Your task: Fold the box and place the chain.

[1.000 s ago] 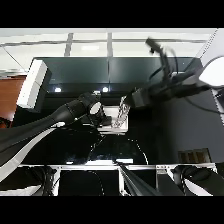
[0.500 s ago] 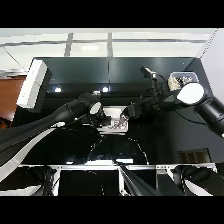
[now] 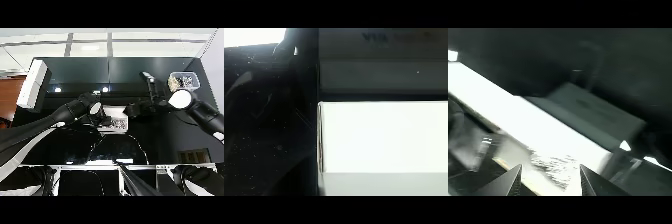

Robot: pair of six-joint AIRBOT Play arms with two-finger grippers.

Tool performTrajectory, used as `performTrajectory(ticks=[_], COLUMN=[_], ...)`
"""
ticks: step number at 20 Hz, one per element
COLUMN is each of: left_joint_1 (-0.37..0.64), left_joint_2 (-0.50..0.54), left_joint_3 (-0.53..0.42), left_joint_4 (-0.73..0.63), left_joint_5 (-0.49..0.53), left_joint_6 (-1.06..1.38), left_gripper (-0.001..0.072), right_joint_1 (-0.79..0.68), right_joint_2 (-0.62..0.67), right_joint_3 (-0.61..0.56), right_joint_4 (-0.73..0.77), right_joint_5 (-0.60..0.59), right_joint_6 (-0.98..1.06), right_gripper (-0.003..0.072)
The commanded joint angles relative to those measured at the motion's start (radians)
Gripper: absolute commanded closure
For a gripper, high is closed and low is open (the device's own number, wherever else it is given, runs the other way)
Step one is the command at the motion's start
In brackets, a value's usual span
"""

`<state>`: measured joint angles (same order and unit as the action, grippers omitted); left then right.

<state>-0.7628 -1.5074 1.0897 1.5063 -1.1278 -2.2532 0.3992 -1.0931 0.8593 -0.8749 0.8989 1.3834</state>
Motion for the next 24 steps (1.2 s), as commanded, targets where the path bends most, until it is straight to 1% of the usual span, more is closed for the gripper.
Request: performTrajectory(ticks=[1,3,5,7,8,9,10,11,14,15,16,18,19,20,21,22,23,24], left_joint_1=[0.000,0.000,-0.012,-0.023,-0.027,-0.030,-0.031,-0.030,-0.030,-0.029,-0.024,0.035,0.101,0.183,0.275,0.375,0.458,0.512], left_joint_2=[0.000,0.000,0.000,0.001,0.002,0.006,0.015,0.033,0.156,0.217,0.276,0.380,0.424,0.457,0.476,0.478,0.473,0.468], left_joint_3=[0.001,0.001,0.010,0.017,0.017,0.018,0.017,0.017,0.011,-0.002,-0.027,-0.120,-0.188,-0.254,-0.314,-0.369,-0.416,-0.456], left_joint_4=[-0.001,-0.026,-0.039,-0.049,-0.059,-0.061,-0.069,-0.069,-0.023,0.009,0.076,0.229,0.266,0.259,0.210,0.092,-0.075,-0.253], left_joint_5=[0.002,0.003,0.013,0.016,0.026,0.023,0.015,0.008,-0.015,-0.033,-0.062,-0.132,-0.140,-0.123,-0.085,-0.026,0.056,0.127], left_joint_6=[0.001,0.013,-0.021,-0.079,-0.095,-0.096,-0.086,-0.053,0.109,0.180,0.221,0.220,0.220,0.220,0.221,0.262,0.416,0.653], left_gripper=[0.0683,0.0683,0.0684,0.0677,0.0542,0.0344,0.0220,0.0191,0.0191,0.0192,0.0192,0.0199,0.0199,0.0200,0.0200,0.0201,0.0201,0.0201], right_joint_1=[-0.144,-0.193,-0.196,-0.195,-0.196,-0.196,-0.196,-0.196,-0.196,-0.196,-0.196,-0.195,-0.195,-0.196,-0.195,-0.195,-0.196,-0.196], right_joint_2=[0.054,0.060,0.060,0.060,0.060,0.060,0.060,0.060,0.060,0.060,0.060,0.060,0.060,0.060,0.060,0.060,0.060,0.060], right_joint_3=[0.001,0.001,-0.001,-0.002,-0.002,-0.002,-0.002,-0.002,-0.002,-0.002,-0.002,-0.002,-0.002,-0.004,-0.006,-0.006,-0.006,-0.006], right_joint_4=[-0.071,-0.072,-0.072,-0.072,-0.072,-0.072,-0.072,-0.072,-0.072,-0.072,-0.072,-0.071,-0.071,-0.071,-0.071,-0.071,-0.071,-0.072], right_joint_5=[0.079,0.116,0.159,0.167,0.159,0.151,0.152,0.154,0.155,0.155,0.152,0.143,0.138,0.132,0.127,0.117,0.105,0.093], right_joint_6=[-0.005,-0.020,-0.087,-0.092,-0.092,-0.094,-0.094,-0.094,-0.094,-0.094,-0.093,-0.093,-0.093,-0.093,-0.093,-0.093,-0.092,-0.090], right_gripper=[0.0263,0.0263,0.0263,0.0263,0.0263,0.0263,0.0263,0.0263,0.0263,0.0263,0.0263,0.0263,0.0263,0.0263,0.0263,0.0263,0.0263,0.0263])
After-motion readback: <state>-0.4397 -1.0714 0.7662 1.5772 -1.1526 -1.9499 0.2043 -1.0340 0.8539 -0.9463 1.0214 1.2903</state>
